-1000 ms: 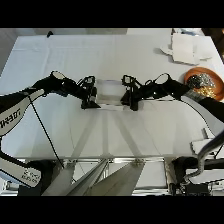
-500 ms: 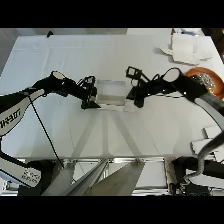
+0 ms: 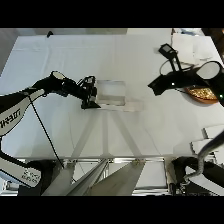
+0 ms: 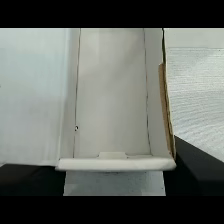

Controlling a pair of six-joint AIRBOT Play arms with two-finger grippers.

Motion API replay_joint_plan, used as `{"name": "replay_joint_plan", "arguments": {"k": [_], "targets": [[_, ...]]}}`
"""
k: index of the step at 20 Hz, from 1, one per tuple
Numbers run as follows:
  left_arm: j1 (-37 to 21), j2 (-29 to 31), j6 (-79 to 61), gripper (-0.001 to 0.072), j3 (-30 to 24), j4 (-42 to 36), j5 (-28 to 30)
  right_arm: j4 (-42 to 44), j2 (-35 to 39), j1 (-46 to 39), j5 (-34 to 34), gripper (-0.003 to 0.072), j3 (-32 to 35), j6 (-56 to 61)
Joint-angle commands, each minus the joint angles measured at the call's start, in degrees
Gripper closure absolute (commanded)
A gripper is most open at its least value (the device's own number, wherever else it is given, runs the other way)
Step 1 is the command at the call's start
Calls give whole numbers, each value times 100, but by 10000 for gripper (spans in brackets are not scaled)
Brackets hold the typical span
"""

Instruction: Fold the box and place the chain.

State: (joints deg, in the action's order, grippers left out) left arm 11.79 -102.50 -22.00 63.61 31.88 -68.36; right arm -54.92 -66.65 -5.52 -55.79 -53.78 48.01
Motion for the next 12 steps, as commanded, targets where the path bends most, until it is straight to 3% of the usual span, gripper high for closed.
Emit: {"name": "replay_joint_plan", "arguments": {"k": [1, 5, 12], "targets": [[0, -4, 0, 389, -2, 0, 0, -98, 81, -356, 72, 678, 741, 942], [0, -4, 0, 389, -2, 0, 0, 105, -52, -365, 542, 677, 1657, 1178], [0, -4, 0, 389, -2, 0, 0, 1364, -1086, 109, 1027, 679, 1659, 1143]]}}
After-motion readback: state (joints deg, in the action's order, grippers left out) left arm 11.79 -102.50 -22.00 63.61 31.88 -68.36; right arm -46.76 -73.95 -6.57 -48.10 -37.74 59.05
